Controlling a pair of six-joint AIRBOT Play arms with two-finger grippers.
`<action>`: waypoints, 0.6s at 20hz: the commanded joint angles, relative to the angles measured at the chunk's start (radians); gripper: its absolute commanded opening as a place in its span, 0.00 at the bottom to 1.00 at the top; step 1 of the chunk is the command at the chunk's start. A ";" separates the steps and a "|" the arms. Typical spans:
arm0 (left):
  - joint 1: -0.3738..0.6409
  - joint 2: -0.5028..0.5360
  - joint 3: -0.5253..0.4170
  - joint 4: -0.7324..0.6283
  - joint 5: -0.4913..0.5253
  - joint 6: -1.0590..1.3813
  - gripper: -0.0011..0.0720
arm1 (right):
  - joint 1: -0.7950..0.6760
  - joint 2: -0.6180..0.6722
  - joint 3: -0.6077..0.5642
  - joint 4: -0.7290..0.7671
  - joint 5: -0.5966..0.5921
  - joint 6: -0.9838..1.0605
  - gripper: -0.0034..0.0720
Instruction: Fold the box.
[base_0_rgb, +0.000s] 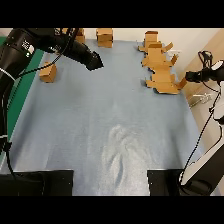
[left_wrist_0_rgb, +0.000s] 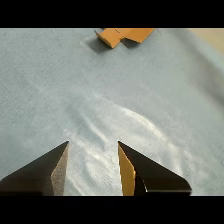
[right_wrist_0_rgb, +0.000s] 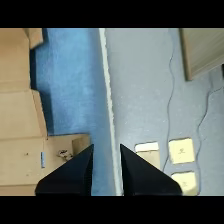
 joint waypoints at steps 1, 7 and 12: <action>0.001 0.000 0.000 0.000 0.003 0.000 0.64 | -0.001 0.053 0.000 -0.038 -0.037 -0.002 0.39; 0.001 0.000 0.000 0.000 0.003 -0.024 0.64 | 0.000 0.081 -0.038 0.037 0.075 -0.003 0.39; 0.001 -0.001 0.000 0.001 0.001 -0.041 0.64 | 0.000 0.067 -0.063 0.085 0.148 -0.003 0.39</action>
